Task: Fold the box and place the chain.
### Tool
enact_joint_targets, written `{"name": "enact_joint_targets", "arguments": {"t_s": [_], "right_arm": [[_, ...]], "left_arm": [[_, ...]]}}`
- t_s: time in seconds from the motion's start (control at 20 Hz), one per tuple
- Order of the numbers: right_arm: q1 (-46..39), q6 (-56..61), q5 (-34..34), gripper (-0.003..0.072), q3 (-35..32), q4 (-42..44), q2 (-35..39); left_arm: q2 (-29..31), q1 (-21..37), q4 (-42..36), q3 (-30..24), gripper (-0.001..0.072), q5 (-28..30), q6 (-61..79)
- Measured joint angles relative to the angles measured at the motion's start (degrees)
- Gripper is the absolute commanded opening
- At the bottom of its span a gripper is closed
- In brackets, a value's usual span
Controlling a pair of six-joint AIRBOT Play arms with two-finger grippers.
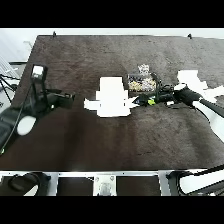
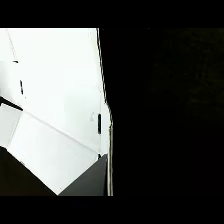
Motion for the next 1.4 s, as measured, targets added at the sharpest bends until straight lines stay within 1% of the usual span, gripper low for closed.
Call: {"name": "enact_joint_targets", "arguments": {"t_s": [0.1,0.2,0.3,0.35,0.4,0.6,0.7,0.8,0.85,0.9,1.05,1.1,1.15,1.3,1.4], "right_arm": [[0.0,-0.02,0.02,0.0008,0.0,0.24,0.0],[0.0,-0.02,0.04,0.0008,0.0,0.44,0.0],[0.0,-0.02,0.04,0.0007,0.0,0.48,0.0],[0.0,-0.02,0.04,0.0008,0.0,0.5,0.0],[0.0,-0.02,0.04,0.0008,0.0,0.52,0.0],[0.0,-0.04,0.02,0.0008,0.0,0.59,0.0],[0.0,0.04,-0.02,0.0008,0.0,0.63,0.0],[0.0,0.46,-0.07,0.0008,0.0,0.63,0.0],[0.0,0.81,-0.09,0.0008,0.0,0.66,0.0],[0.0,1.09,-0.11,0.0008,0.0,0.63,0.0],[0.04,1.81,-0.11,0.0008,0.0,1.07,0.0],[0.04,1.84,-0.13,0.0008,0.0,1.53,0.0],[0.07,1.86,-0.15,0.0008,0.0,1.84,0.0],[0.07,1.84,-0.24,0.0008,0.0,2.54,0.0],[0.07,1.77,-0.31,0.0008,0.0,2.69,0.0]], "left_arm": [[-6.05,2.86,-1.64,5.4,0.0642,-4.0,4.02],[-12.04,5.38,-5.86,11.04,0.0642,-8.28,9.94],[-17.66,7.39,-12.2,16.59,0.0641,-12.52,17.03],[-20.52,8.17,-15.78,19.45,0.0607,-14.99,20.76],[-23.19,8.66,-19.08,22.14,0.0601,-17.44,23.96],[-34.47,9.68,-30.27,32.85,0.0603,-28.83,32.94],[-38.29,9.9,-33.55,36.44,0.0602,-32.24,34.93],[-40.06,9.97,-36.33,38.23,0.06,-34.38,35.69],[-40.7,9.99,-37.9,38.8,0.0591,-35.23,36.54],[-41.18,10.01,-39.65,39.3,0.055,-35.28,37.22],[-44.78,10.97,-42.27,41.59,0.0553,-36.59,38.25],[-47.08,11.52,-43.69,43.25,0.059,-38.23,38.51],[-49.51,12.04,-44.92,45.16,0.0602,-40.06,38.86],[-57.35,12.94,-48.63,52.74,0.0602,-46.34,39.69],[-61.81,13.11,-49.64,57.79,0.0601,-49.0,39.5]]}}
